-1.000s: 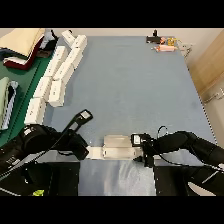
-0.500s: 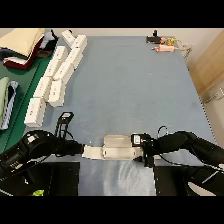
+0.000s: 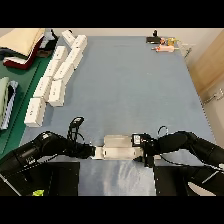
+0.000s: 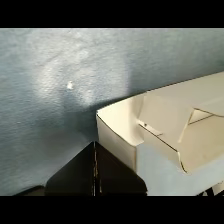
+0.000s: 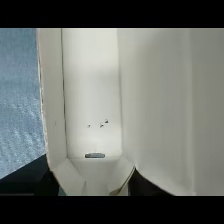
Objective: Fold the box.
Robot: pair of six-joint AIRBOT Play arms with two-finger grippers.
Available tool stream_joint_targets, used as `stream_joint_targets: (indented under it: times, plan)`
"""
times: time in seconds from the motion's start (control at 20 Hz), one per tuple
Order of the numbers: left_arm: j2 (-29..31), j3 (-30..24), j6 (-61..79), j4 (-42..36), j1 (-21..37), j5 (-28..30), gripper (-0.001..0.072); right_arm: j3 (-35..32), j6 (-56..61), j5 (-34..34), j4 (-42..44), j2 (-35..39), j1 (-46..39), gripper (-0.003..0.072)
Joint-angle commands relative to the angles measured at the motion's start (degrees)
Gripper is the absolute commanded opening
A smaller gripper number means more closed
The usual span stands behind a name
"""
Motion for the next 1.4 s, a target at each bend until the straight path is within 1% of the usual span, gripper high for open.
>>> stream_joint_targets:
  times: [0.0, 0.35, 0.6, 0.65, 0.7, 0.75, 0.8, 0.9, 1.1, 1.25, 1.3, 1.35]
  plan:
    - [-1.0, 0.4, 1.7, -3.9, -1.9, 3.9, 0.0017, 0.0, 0.0, 0.0, 0.0, 0.0, 0.0, 0.0511]
    - [-1.0, 4.0, 2.9, -4.1, -2.1, 3.1, 0.0018, 0.0, 0.0, 0.0, 0.0, 0.0, 0.0, 0.0511]
    - [-1.0, 5.9, 2.8, -3.5, -2.1, -0.1, 0.0019, 0.0, 0.0, 0.0, 0.0, 0.0, 0.0, 0.0511]
    - [-1.0, 6.0, 2.9, -3.3, -2.1, -0.2, 0.0037, 0.0, 0.0, 0.0, 0.0, 0.0, 0.0, 0.0511]
    - [-1.0, 6.0, 2.8, -3.1, -2.0, -0.2, 0.0276, 0.0, 0.0, 0.0, 0.0, 0.0, 0.0, 0.0511]
    - [-1.0, 6.0, 2.8, -3.1, -1.7, -0.2, 0.0384, 0.0, 0.0, 0.0, 0.0, 0.0, 0.0, 0.0511]
    - [-1.0, 6.0, 2.8, -3.1, -1.3, -0.3, 0.0350, 0.0, 0.0, 0.0, 0.0, 0.0, 0.0, 0.0511]
    - [-1.0, 6.0, 2.4, -3.4, -0.7, -0.5, 0.0350, 0.0, 0.0, 0.0, 0.0, 0.0, 0.0, 0.0511]
    - [-1.0, 7.0, 2.2, -3.7, 0.5, -2.9, 0.0350, 0.0, 0.0, 0.0, 0.0, 0.0, 0.0, 0.0511]
    - [-1.0, 8.6, 2.4, -3.8, 0.5, -2.8, 0.0352, 0.0, 0.0, 0.0, 0.0, 0.0, 0.0, 0.0511]
    - [-1.0, 8.7, 2.4, -4.0, 0.5, -2.6, 0.0370, 0.0, 0.0, 0.0, 0.0, 0.0, 0.0, 0.0511]
    - [-1.1, 8.7, 2.4, -4.2, 0.5, -2.5, 0.0371, 0.0, 0.0, 0.0, 0.0, 0.0, 0.0, 0.0511]
